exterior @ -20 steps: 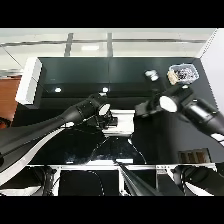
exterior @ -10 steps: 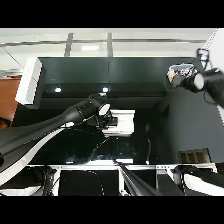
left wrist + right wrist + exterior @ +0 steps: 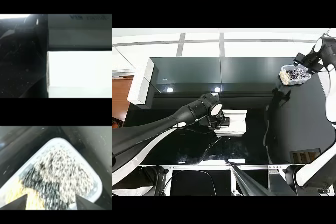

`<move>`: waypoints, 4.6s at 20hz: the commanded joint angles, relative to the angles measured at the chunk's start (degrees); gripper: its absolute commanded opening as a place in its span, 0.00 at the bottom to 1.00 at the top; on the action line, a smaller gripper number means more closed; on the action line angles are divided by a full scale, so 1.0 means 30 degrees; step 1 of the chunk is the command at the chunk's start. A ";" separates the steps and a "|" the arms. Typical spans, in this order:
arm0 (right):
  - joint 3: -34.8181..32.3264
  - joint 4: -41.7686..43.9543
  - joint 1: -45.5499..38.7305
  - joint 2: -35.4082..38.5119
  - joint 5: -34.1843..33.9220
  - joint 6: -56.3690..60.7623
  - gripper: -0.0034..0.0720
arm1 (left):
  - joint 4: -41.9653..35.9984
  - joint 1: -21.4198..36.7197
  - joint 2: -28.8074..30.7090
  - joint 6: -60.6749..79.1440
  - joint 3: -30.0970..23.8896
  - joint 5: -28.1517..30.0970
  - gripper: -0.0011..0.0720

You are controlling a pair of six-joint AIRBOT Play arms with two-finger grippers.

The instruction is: Fold the box and place the chain.

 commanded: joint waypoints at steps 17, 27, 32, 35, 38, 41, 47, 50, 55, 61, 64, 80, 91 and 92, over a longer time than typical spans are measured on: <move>0.1523 -0.0175 -0.0663 -0.2215 0.0372 0.0969 0.07 | 0.0007 0.0000 -0.0007 0.0007 0.0007 0.0022 0.05; 0.1501 -0.0160 -0.0066 0.7300 0.1610 -0.6819 0.07 | 0.0007 0.0000 -0.0007 0.0007 0.0007 0.0036 0.05; -0.1253 0.4080 0.0095 1.3682 0.1938 -0.8721 0.07 | 0.0007 0.0000 -0.0007 0.0007 0.0007 0.0029 0.05; -0.1923 0.6324 0.0437 1.6706 0.1749 -0.9668 0.07 | 0.0007 0.0000 -0.0007 0.0007 0.0007 -0.0022 0.05; -0.1923 0.7949 0.1224 1.9052 0.1479 -1.0440 0.07 | 0.0007 0.0000 -0.0007 0.0007 0.0007 0.0015 0.05; -0.1923 0.9012 0.2025 2.0458 0.2273 -1.1285 0.07 | 0.0007 0.0000 -0.0007 0.0007 0.0007 0.0007 0.05; -0.1960 1.3427 0.3016 2.0786 0.7009 -1.3406 0.07 | 0.0007 0.0000 -0.0007 0.0007 0.0007 -0.0015 0.05; -0.2645 1.3784 0.3701 2.0793 0.8160 -1.3398 0.07 | 0.0007 -0.0007 -0.0007 0.0007 0.0007 -0.0015 0.05; -0.5566 1.5919 0.4248 2.0786 0.8728 -1.3588 0.07 | 0.0007 -0.0007 -0.0007 0.0007 0.0007 -0.0262 0.05; -0.7541 1.7624 0.4248 2.0771 0.8000 -1.3996 0.07 | 0.0015 0.0000 -0.0007 0.0007 0.0007 -0.0444 0.05; -0.7548 1.8178 0.4248 2.0742 0.7810 -1.4054 0.07 | 0.0015 0.0000 -0.0007 0.0007 0.0007 -0.0444 0.05; -1.7974 1.9373 0.9173 2.0742 0.1158 -1.4207 0.07 | 0.0007 0.0000 -0.0007 0.0000 0.0007 -0.0160 0.05; -2.3693 1.9285 1.0309 2.0713 -0.3242 -1.4185 0.19 | 0.0007 -0.0007 -0.0007 0.0000 0.0007 -0.0160 0.05; -2.3693 1.9241 1.0295 2.0713 -0.3235 -1.4185 0.25 | 0.0007 0.0000 -0.0007 0.0000 0.0007 -0.0160 0.05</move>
